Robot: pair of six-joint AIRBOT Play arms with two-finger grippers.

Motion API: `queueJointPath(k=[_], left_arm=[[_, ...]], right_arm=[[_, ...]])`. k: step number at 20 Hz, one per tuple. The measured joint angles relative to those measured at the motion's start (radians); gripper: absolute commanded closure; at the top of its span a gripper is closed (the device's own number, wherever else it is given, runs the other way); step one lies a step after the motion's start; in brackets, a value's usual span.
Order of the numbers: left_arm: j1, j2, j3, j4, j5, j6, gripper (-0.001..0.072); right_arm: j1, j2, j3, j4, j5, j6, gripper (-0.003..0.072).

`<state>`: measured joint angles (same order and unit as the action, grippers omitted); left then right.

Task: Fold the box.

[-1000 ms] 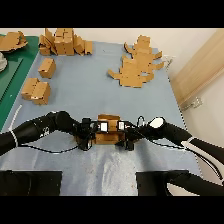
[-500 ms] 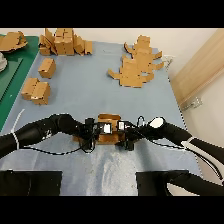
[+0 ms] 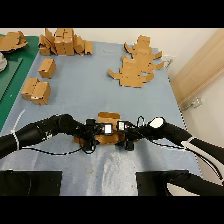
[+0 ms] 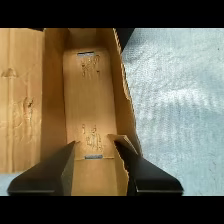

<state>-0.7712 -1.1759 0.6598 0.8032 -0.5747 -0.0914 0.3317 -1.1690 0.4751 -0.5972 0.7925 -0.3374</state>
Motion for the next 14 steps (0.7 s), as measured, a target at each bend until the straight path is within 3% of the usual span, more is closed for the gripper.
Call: queueJointPath(k=[10,11,12,13,14], left_arm=[[0.0,0.0,0.0,0.0,-0.008,-0.012,0.0276],[0.0,0.0,0.0,0.0,-0.008,-0.013,0.035],[0.0,0.0,0.0,0.001,-0.008,-0.014,0.0646],[0.0,0.002,0.0,0.007,-0.008,-0.018,0.0698],[0.003,0.008,0.0,0.017,-0.008,-0.03,0.0698]], right_arm=[[0.0,0.0,0.0,0.0,0.0,0.003,0.0217],[0.0,0.0,0.0,0.0,0.0,0.003,0.0217],[0.0,0.0,0.0,0.0,0.0,0.004,0.0217],[0.0,0.0,0.0,0.0,0.0,0.004,0.0217],[0.0,0.0,0.0,0.0,0.0,0.005,0.0217]])
